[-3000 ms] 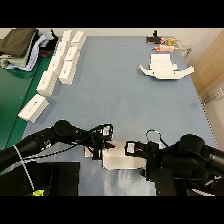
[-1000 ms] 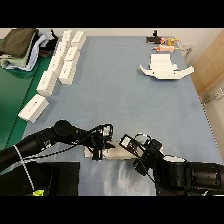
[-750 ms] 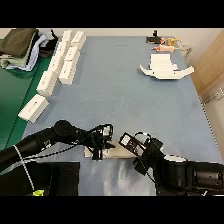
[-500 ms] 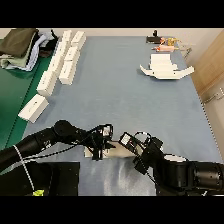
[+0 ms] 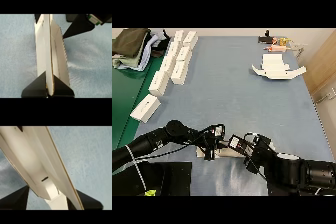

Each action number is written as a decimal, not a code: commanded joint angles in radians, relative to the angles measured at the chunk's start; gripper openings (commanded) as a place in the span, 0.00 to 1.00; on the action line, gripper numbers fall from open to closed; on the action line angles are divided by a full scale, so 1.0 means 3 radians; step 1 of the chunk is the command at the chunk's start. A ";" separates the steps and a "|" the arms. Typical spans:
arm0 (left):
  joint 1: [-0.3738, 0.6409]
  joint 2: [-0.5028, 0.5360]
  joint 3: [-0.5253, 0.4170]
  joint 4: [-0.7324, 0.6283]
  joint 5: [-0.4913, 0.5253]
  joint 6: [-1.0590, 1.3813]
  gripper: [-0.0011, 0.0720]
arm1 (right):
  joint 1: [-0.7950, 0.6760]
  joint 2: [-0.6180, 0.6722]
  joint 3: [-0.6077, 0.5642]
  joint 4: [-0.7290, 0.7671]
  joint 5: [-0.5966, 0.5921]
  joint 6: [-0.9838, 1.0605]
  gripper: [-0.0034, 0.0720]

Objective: Fold the box.

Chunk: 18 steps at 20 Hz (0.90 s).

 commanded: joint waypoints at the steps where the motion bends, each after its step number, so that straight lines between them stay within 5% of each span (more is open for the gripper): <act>1: 0.0004 0.0001 -0.0001 0.0000 0.0000 0.0000 0.04 | -0.0305 0.0151 -0.0111 0.0309 0.0267 -0.0468 0.92; 6: 0.0004 0.0001 -0.0001 0.0000 0.0000 0.0000 0.04 | -0.1218 0.0593 -0.0342 0.1302 0.0615 -0.1947 0.92; 11: 0.0004 0.0001 -0.0001 0.0000 -0.0001 0.0000 0.04 | -0.2289 0.0389 -0.0348 0.2911 0.0524 -0.4219 0.92; 14: 0.0004 0.0001 -0.0001 0.0000 0.0000 0.0000 0.04 | -0.2640 0.0155 -0.0348 0.3309 0.0234 -0.4873 1.00; 18: 0.0004 0.0001 -0.0001 0.0000 0.0000 0.0000 0.04 | -0.2683 0.0072 -0.0346 0.3344 0.0175 -0.4817 1.00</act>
